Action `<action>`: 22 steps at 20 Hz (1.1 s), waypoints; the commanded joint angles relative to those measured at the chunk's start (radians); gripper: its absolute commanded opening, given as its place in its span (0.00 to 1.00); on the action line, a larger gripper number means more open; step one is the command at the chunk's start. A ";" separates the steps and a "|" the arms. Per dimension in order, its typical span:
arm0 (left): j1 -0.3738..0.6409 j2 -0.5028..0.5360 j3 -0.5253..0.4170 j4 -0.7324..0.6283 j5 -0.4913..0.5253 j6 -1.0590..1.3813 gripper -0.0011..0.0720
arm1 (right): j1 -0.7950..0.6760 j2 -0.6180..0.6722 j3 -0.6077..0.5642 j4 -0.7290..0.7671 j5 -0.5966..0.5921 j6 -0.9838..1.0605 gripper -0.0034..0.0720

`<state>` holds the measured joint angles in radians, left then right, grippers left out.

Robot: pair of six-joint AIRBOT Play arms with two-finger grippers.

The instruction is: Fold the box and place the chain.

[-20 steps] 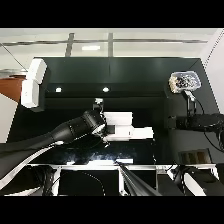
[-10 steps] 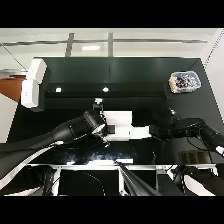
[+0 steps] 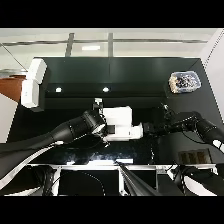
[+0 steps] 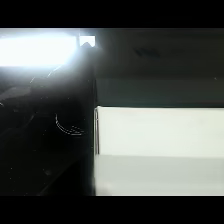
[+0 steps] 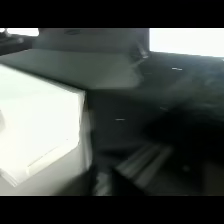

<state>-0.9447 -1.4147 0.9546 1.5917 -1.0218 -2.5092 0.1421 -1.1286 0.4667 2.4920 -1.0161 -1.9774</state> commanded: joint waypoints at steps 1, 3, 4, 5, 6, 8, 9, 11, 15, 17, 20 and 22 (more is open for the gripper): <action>0.000 0.000 0.000 0.000 0.000 -0.001 0.06 | 0.003 -0.001 0.021 -0.015 -0.064 -0.014 0.71; 0.000 0.000 0.000 0.000 0.000 -0.001 0.06 | 0.003 -0.001 0.021 -0.020 -0.070 -0.024 0.71; 0.000 0.000 0.000 0.000 0.000 -0.001 0.06 | 0.003 -0.001 0.021 -0.020 -0.070 -0.024 0.71; 0.000 0.000 0.000 0.000 0.000 -0.001 0.06 | 0.003 -0.001 0.021 -0.020 -0.070 -0.025 0.71; 0.000 0.000 0.000 0.000 0.000 -0.001 0.06 | 0.003 -0.001 0.021 -0.019 -0.072 -0.025 0.71; 0.000 0.000 0.000 0.000 0.000 -0.001 0.06 | 0.003 -0.001 0.021 -0.019 -0.087 -0.025 0.72; 0.000 0.000 0.000 0.000 0.000 -0.001 0.06 | 0.003 -0.001 0.021 -0.019 -0.097 -0.025 0.93; 0.000 0.000 0.000 0.000 0.000 -0.001 0.06 | 0.003 -0.001 0.024 -0.021 -0.117 -0.025 1.00; 0.000 0.000 0.000 0.000 0.000 -0.001 0.06 | 0.003 -0.001 0.071 -0.020 -0.150 -0.021 1.00; 0.000 0.000 0.000 0.000 0.000 -0.001 0.06 | 0.003 -0.001 0.083 -0.013 -0.148 -0.007 0.99; 0.000 0.000 0.000 0.001 0.006 -0.001 0.06 | 0.050 -0.001 0.085 -0.035 -0.142 0.033 0.87; 0.000 0.000 0.000 0.001 0.009 -0.001 0.06 | 0.116 -0.001 0.095 -0.053 -0.076 0.068 0.83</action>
<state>-0.9443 -1.4147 0.9546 1.5917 -1.0206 -2.5107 0.1982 -1.1294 0.5491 2.4615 -1.1458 -1.9553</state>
